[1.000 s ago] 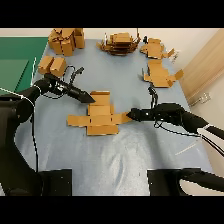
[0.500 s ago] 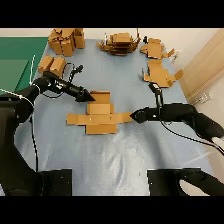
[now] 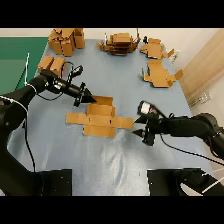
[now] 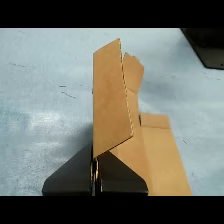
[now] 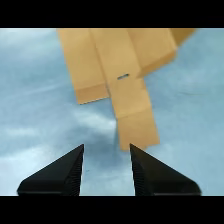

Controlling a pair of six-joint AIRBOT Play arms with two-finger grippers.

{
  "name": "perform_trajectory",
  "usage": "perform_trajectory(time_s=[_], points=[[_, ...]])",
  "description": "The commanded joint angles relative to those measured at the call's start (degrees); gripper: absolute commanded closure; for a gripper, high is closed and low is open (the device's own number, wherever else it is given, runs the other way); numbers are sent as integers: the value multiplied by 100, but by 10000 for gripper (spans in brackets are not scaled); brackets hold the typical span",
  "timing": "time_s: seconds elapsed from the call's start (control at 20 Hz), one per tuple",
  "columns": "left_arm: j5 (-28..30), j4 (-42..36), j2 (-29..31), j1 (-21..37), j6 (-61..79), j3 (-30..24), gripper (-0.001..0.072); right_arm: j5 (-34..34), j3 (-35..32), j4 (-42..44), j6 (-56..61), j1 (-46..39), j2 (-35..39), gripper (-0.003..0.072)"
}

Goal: Fold the box.

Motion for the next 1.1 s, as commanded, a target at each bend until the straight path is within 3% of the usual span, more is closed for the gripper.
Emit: perform_trajectory(time_s=[0.0,0.2,0.4,0.55,0.75,1.05], points=[[804,-170,439,-61,811,-824,698,-33,2,-334,-166,774,-407,221],[1241,-245,833,-61,1093,-1381,698,1102,4,-603,-164,1705,-1128,221],[1276,-245,861,-61,1088,-1405,697,1982,4,-1565,741,2455,-1707,220],[1252,-208,861,-59,1086,-1447,696,2341,4,-2197,1327,2516,-2159,210],[1169,-212,861,-59,1084,-1464,695,3106,4,-2433,1327,2487,-2535,210],[1016,-208,861,-59,1051,-1464,694,3722,4,-2581,1683,2114,-2857,211]])
